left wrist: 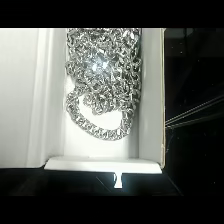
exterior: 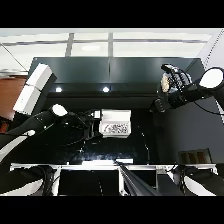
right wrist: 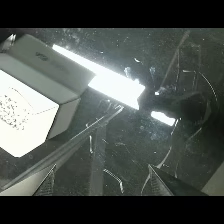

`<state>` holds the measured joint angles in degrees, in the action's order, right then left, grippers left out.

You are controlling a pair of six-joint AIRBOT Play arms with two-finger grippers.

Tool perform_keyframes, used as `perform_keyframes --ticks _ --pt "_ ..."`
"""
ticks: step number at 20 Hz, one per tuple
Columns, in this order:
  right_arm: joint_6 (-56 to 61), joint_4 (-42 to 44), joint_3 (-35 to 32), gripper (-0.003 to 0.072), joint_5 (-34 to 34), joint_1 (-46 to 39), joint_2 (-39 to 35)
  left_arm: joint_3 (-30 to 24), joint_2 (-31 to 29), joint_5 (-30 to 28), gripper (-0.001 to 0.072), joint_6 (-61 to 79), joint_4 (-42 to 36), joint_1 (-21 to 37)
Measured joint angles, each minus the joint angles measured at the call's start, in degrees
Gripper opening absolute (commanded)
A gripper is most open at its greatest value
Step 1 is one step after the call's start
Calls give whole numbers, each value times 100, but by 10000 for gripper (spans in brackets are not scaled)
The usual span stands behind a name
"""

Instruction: Fold the box and place the chain.

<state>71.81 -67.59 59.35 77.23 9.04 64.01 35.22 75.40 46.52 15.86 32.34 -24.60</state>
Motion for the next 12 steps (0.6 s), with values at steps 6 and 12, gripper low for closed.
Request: perform_keyframes --ticks 6,12 --pt "0 0 0 708 -2 0 0 0 0 -7 422 2 -17 -26" --pt "2 52 0 709 -584 293 44 4 0 -7 422 9 74 -107"
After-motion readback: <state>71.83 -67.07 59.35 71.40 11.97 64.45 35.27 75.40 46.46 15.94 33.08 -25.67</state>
